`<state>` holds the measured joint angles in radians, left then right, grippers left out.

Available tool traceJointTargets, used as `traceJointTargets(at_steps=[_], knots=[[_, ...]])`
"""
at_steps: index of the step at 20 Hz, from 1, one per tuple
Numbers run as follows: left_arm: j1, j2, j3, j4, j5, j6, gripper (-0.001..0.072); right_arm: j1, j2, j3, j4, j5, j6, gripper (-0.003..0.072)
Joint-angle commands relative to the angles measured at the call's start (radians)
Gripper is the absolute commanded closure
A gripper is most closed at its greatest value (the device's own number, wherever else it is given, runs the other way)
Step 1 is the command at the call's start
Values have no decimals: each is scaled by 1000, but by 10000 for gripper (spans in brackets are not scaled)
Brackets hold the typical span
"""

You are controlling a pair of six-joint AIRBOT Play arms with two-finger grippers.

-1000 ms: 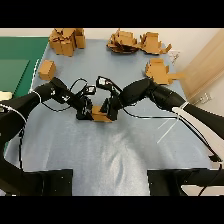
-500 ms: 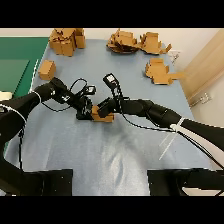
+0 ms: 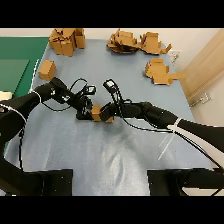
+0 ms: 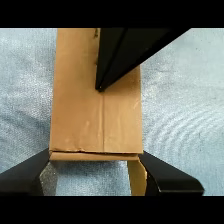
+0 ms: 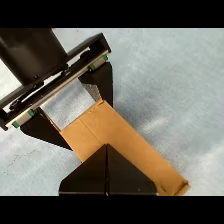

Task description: Fold the box.

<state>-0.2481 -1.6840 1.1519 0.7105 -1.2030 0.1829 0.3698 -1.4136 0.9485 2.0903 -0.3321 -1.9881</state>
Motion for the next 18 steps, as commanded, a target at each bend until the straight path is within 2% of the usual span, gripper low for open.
traceJointTargets(at_steps=[1, 18], knots=[[0, 0, 1, 0, 5, 0, 310, -1, -16, -2, -19, -44, 24, 685], [0, 0, 1, 0, 8, 0, 310, -3, 53, 0, -128, -36, 62, 685]])
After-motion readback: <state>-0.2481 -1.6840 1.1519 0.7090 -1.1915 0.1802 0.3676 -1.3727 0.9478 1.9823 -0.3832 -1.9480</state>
